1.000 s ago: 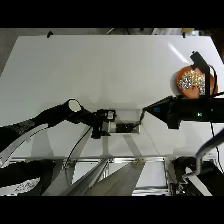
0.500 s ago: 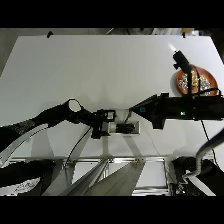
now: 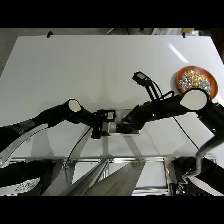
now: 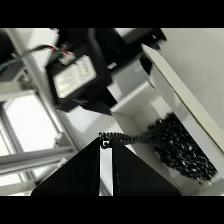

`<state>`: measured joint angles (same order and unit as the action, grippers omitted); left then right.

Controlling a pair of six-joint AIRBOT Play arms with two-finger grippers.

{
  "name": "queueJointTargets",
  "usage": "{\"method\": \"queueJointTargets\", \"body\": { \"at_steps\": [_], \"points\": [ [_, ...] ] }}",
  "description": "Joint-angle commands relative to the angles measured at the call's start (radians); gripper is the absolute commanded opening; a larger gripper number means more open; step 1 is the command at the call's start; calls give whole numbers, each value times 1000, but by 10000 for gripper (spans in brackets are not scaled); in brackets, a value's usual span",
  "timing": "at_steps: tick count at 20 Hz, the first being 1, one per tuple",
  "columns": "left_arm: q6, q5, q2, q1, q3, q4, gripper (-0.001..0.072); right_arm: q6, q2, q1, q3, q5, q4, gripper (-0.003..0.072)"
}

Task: Fold the box and place the chain.

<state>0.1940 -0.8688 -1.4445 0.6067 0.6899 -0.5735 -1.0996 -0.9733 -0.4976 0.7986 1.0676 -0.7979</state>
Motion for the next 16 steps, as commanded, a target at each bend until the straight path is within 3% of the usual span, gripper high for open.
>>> {"method": "queueJointTargets", "body": {
  "at_steps": [1, 3, 5, 8, 11, 12, 14, 16],
  "points": [
    [0, 0, 1, 0, 0, 0, 315, -17, -43, -14, -18, -21, -62, 17],
    [0, 0, 1, 0, 0, 0, 315, -6, -57, -14, -33, -18, -62, 33],
    [0, 0, 1, 0, 0, 0, 315, 30, -64, -14, -34, 3, -58, 178],
    [0, 0, 1, 0, 0, 0, 315, 70, -65, -8, -5, 104, -56, 321],
    [0, 0, 1, 0, 0, 0, 315, 79, -100, 68, 156, 303, -52, 314],
    [0, 0, 1, 0, 0, 0, 315, 80, -116, 100, 228, 335, -34, 257],
    [0, 1, 1, 0, 0, 0, 315, 119, -137, 152, 347, 326, -2, 51],
    [0, 1, 1, 0, 0, 0, 315, 190, -158, 190, 411, 251, 2, 15]
  ]
}}
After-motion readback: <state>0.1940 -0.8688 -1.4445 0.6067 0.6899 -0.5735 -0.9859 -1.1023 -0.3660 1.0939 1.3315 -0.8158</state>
